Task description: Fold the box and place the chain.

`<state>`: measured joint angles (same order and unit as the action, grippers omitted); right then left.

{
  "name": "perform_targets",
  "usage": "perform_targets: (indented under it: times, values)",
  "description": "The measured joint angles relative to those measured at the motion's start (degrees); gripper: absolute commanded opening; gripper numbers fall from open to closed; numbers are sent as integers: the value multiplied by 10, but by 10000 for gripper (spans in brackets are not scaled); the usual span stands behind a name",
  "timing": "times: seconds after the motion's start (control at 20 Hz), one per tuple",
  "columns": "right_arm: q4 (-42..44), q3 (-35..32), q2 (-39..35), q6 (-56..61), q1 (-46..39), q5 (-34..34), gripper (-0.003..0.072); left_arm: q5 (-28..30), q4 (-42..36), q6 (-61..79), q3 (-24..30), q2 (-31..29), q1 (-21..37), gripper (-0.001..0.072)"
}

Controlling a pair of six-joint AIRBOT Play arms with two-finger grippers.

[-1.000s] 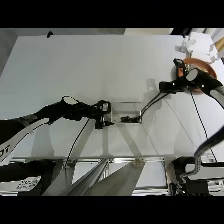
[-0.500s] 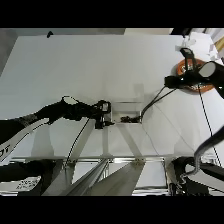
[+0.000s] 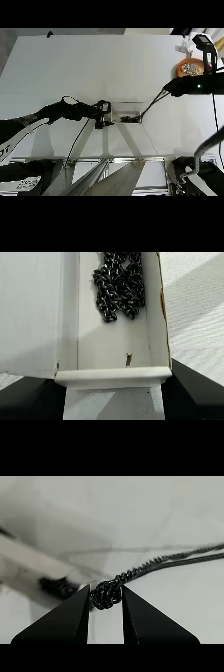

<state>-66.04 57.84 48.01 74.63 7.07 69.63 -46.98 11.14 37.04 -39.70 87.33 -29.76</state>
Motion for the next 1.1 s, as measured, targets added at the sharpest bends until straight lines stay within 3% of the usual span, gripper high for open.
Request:
perform_targets:
  times: [0.2,0.45,0.8,1.1]
  values:
    - [18,-1,-46,0,80,33,14,0,0,0,0,0,0,209]
    - [41,-12,-62,1,156,22,14,0,0,0,0,0,0,209]
    - [56,-115,-50,0,202,-116,14,0,0,0,0,0,0,209]
    - [63,-183,35,-1,208,-209,15,0,0,0,0,0,0,209]
